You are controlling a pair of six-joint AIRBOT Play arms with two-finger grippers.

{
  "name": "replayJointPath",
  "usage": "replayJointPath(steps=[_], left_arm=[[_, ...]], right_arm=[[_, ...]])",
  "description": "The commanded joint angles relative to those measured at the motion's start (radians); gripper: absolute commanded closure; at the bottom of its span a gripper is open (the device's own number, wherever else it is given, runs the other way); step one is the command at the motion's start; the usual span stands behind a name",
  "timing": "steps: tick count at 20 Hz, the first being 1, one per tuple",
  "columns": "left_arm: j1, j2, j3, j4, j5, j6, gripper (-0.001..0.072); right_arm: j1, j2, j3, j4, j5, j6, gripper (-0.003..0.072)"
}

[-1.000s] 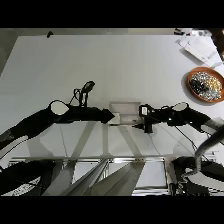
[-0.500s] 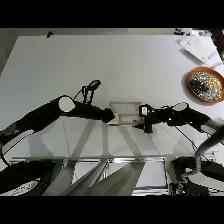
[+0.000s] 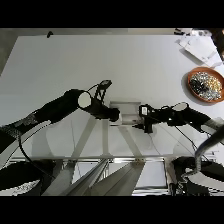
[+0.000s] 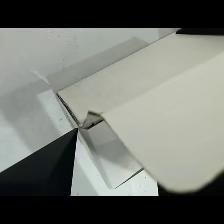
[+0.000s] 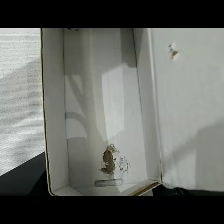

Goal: Fold the box and place the chain.

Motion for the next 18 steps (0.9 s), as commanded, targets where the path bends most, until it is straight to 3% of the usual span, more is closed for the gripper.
replayJointPath(steps=[1,7,10,12,18], left_arm=[[-0.025,-0.023,0.03,0.089,-0.044,-0.097,0.0207],[-0.046,-0.023,0.03,0.145,-0.057,-0.253,0.0228],[-0.061,-0.027,0.055,0.238,-0.085,-0.351,0.0264],[-0.069,-0.048,0.103,0.295,-0.154,-0.377,0.0299],[-0.092,-0.157,0.253,0.306,-0.325,-0.381,0.0295]], right_arm=[[0.0,0.0,0.0,0.0,0.0,0.0,0.0273],[0.0,0.0,0.0,0.0,0.0,0.0,0.0273],[0.0,0.0,0.0,0.0,0.0,0.0,0.0273],[0.0,0.0,0.0,0.0,0.0,0.0,0.0273],[0.0,0.0,0.0,0.0,0.0,0.0,0.0273]])
